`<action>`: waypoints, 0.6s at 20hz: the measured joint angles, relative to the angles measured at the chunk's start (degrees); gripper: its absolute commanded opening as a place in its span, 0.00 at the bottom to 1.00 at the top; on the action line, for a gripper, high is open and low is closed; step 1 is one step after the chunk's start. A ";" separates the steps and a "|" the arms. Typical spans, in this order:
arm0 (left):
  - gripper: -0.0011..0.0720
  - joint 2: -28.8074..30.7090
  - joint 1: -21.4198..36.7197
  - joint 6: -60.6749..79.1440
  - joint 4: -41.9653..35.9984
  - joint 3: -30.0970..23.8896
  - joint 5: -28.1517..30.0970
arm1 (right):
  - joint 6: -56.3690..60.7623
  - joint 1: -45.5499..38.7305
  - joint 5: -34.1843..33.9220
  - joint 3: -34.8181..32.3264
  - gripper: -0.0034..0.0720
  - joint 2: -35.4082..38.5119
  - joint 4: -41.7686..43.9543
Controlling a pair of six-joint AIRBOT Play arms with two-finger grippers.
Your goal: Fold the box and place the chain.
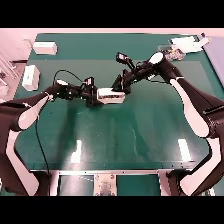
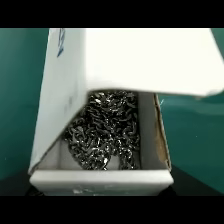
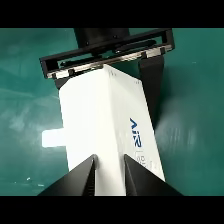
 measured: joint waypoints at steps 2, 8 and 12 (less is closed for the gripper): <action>0.66 0.00 0.02 0.00 -0.02 0.00 0.00 | -0.02 -0.02 0.22 -0.02 0.33 -0.20 -0.68; 0.66 0.00 0.00 0.00 0.00 0.00 0.00 | -0.02 -0.17 1.36 -0.07 0.30 -0.46 -1.53; 0.66 0.00 0.02 0.00 -0.02 0.00 0.02 | 0.00 -0.15 1.11 -0.15 0.27 -0.46 -1.60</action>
